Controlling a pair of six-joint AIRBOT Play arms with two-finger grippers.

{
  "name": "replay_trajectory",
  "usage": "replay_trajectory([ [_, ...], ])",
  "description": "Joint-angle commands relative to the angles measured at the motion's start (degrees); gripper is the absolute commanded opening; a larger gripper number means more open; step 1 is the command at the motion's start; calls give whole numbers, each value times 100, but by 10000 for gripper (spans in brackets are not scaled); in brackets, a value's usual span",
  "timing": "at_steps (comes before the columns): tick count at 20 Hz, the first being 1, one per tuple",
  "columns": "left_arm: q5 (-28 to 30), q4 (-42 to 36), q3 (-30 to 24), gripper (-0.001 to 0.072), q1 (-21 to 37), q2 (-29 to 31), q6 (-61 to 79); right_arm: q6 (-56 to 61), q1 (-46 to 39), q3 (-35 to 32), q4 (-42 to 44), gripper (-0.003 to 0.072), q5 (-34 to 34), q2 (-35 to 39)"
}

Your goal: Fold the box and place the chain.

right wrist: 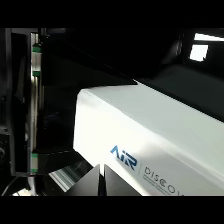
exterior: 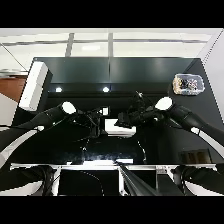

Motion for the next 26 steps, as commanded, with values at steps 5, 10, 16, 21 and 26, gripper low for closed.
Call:
replay_trajectory([
  [5, -4, 7, -2, 371, 2, 0, 4, 199, 61, 4, -479, 38, -170, -111],
  [10, -4, 7, -2, 371, 2, 0, 4, 286, 61, 4, -557, 38, -170, -111],
  [16, -4, 7, -2, 371, 2, 0, 4, 13, -101, 151, -293, 38, 450, 155],
  [21, -4, 7, -2, 371, 2, 0, 7, -4, -1108, 319, -411, 38, 1025, 1045],
  [26, 2, 7, -2, 371, 2, -2, 4, 48, -2315, 310, -1770, 38, 870, 1268],
])
